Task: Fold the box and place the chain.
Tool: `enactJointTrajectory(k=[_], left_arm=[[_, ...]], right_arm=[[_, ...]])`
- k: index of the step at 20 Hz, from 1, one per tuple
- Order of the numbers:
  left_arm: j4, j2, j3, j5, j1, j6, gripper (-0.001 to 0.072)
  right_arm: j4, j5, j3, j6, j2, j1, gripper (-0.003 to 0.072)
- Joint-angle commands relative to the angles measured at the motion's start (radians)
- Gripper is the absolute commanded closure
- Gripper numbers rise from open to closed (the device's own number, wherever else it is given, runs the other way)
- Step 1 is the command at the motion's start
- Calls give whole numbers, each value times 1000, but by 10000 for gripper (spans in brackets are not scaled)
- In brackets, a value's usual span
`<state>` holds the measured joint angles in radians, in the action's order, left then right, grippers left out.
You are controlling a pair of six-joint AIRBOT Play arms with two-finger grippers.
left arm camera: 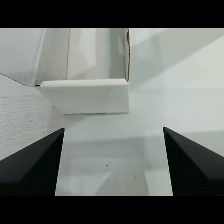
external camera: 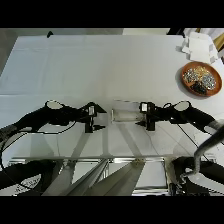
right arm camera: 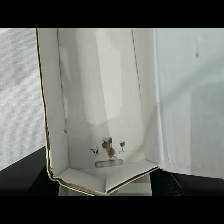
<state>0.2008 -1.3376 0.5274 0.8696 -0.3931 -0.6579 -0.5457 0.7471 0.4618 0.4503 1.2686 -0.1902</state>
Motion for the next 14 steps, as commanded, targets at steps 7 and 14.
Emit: enactJointTrajectory(k=[7,14], left_arm=[[182,-48,61,33,83,144,17],[369,-242,354,163,8,389,12]], right_arm=[[1,0,1,0,-1,0,291],[0,0,1,0,-1,0,291]])
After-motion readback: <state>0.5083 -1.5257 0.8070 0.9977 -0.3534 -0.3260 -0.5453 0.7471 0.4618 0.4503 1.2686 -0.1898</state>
